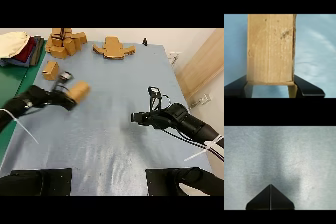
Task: Fold the box.
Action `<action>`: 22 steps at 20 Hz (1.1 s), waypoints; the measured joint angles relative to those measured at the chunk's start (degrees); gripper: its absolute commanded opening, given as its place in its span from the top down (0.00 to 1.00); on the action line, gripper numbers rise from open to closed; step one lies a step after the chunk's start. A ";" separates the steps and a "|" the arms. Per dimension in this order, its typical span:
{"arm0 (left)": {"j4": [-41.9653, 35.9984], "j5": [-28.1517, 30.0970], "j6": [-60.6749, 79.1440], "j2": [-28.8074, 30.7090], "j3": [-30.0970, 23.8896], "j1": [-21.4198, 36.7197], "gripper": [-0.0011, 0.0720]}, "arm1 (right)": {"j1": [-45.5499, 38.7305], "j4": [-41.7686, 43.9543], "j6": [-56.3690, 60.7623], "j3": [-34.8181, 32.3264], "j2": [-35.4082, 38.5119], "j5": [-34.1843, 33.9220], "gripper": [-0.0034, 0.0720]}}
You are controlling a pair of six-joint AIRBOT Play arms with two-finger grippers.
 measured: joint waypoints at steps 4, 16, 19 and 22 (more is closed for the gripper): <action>0.92 2.36 -3.02 -2.91 3.21 14.51 0.46 | -0.04 0.22 0.00 0.02 -0.31 1.49 0.94; 1.31 3.32 -5.05 -19.93 18.95 21.77 0.46 | -0.04 0.39 0.00 0.02 -0.39 6.56 0.94; 1.22 4.46 -5.07 -21.11 19.78 21.53 0.46 | -0.07 0.39 0.00 0.02 -0.39 6.88 0.94; 1.09 4.92 -5.07 -21.57 20.09 21.51 0.46 | -0.04 0.39 0.02 0.02 -0.39 7.15 0.94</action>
